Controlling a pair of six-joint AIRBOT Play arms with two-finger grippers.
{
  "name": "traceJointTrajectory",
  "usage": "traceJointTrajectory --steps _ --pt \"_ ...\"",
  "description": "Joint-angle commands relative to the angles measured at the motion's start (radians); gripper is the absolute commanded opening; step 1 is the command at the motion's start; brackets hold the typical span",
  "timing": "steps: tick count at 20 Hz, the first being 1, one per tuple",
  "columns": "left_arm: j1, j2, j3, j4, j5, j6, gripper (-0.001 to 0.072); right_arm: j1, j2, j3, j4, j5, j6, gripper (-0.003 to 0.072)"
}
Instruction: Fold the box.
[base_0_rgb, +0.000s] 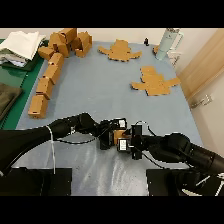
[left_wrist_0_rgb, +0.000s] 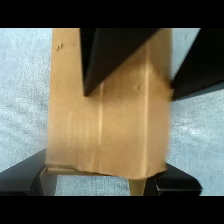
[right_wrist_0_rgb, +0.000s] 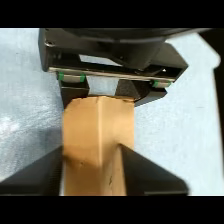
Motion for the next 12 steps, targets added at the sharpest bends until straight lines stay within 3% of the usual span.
traceJointTrajectory --steps 1,12 --pt "0.0 0.0 0.0 0.0 0.001 0.0 0.0436 0.001 -0.011 0.003 -0.04 0.013 0.0 0.044" --pt "0.0 0.0 0.0 0.0 0.001 0.0 0.0436 0.001 0.028 0.008 -0.039 0.011 0.0 0.0443"
